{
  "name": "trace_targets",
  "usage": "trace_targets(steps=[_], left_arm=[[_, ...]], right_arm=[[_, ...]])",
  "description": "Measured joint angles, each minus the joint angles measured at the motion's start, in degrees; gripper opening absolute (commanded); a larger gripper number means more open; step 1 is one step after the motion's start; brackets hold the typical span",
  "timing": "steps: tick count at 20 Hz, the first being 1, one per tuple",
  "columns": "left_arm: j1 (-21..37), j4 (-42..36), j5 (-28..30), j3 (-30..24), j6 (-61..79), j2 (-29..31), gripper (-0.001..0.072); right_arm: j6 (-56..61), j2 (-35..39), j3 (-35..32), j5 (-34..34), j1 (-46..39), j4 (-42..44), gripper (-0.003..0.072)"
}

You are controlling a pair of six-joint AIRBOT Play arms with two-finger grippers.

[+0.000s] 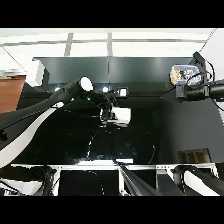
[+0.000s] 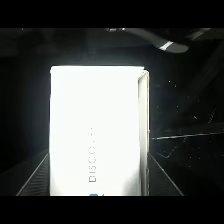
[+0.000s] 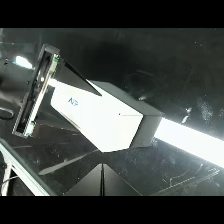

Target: Fold the box and place the chain.

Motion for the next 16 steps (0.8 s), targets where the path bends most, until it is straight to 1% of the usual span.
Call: trace_targets(steps=[6, 10, 11, 12, 13, 14, 16], left_arm=[[-2.49, -0.81, 4.35, 0.0, -0.59, -1.73, 0.0709], [-4.66, -0.68, 7.82, 0.0, -4.31, -2.78, 0.0699], [-5.11, -0.46, 8.61, 0.0, -5.05, -2.89, 0.0646], [-5.51, -0.33, 9.29, 0.04, -5.57, -2.97, 0.0417], [-5.75, -0.31, 9.81, 0.04, -5.95, -3.02, 0.0271], [-6.01, -0.24, 10.38, 0.11, -6.47, -3.04, 0.027], [-6.12, 0.57, 10.88, 0.5, -8.61, -2.82, 0.0223]], right_arm=[[0.02, 0.0, 0.0, -0.42, 0.0, 0.0, 0.0012], [0.02, 0.0, 0.0, -0.92, 0.02, 0.02, 0.0012], [0.02, 0.0, 0.0, -1.07, 0.02, 0.02, 0.0012], [0.02, 0.0, 0.0, -1.16, 0.02, 0.02, 0.0012], [0.02, 0.0, 0.0, -1.18, 0.0, 0.02, 0.0012], [0.02, 0.0, 0.0, -1.31, 0.02, 0.02, 0.0012], [0.02, 0.0, 0.0, -1.38, 0.02, 0.02, 0.0012]])
